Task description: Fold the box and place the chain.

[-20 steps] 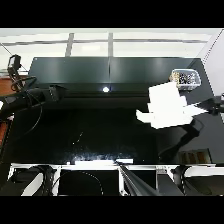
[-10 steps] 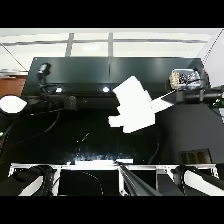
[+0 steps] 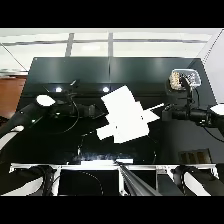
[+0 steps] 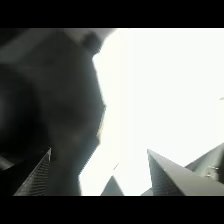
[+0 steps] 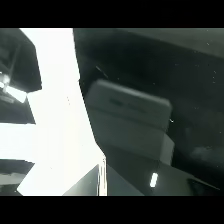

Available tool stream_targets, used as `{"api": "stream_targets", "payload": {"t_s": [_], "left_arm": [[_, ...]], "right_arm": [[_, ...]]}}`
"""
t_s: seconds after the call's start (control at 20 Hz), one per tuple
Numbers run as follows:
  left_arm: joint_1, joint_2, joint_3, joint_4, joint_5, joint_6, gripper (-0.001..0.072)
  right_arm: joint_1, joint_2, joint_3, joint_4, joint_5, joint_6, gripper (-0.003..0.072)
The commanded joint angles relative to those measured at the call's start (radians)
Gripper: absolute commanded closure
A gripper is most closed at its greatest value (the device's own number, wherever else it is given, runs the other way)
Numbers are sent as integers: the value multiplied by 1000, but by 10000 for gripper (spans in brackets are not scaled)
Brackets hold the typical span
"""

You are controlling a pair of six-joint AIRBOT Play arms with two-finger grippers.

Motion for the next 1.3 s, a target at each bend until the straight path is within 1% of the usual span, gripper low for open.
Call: {"api": "stream_targets", "payload": {"t_s": [0.0, 0.1, 0.15, 0.2, 0.35, 0.5, 0.6, 0.7, 0.75, 0.8, 1.0, 1.05, 1.15, 1.2, 1.25], "left_arm": [[-2, -142, 12, -184, -38, 201, 1], [-3, -204, 48, -190, -93, 223, 1], [-9, -230, 67, -205, -125, 264, 1], [-12, -252, 83, -224, -156, 316, 19], [-12, -314, 125, -285, -272, 462, 18], [-22, -363, 158, -284, -376, 526, 17], [-35, -385, 172, -283, -420, 530, 17], [-37, -387, 175, -275, -430, 556, 20], [-35, -387, 175, -267, -432, 565, 38], [-34, -387, 178, -249, -427, 565, 93], [-55, -387, 206, -175, -423, 578, 170], [-64, -387, 212, -164, -422, 579, 176], [-83, -387, 222, -154, -410, 579, 227], [-86, -387, 229, -132, -404, 579, 273], [-91, -387, 235, -111, -406, 579, 406]], "right_arm": [[10, 14, -20, 16, -10, -11, 641], [10, 14, -20, 13, 4, -7, 641], [10, 14, -20, 13, 11, -6, 641], [10, 14, -20, 13, 13, 2, 641], [10, 14, -20, 13, 14, 17, 641], [10, 14, -20, 13, 21, 35, 641], [10, 14, -20, 13, 21, 42, 641], [10, 14, -20, 13, 20, 43, 641], [10, 14, -20, 13, 23, 43, 641], [10, 14, -20, 13, 25, 45, 641], [10, 14, -20, 13, 27, 45, 640], [10, 14, -20, 13, 30, 45, 641], [10, 14, -20, 12, 33, 45, 640], [10, 14, -20, 12, 35, 45, 640], [10, 14, -20, 9, 35, 45, 641]]}}
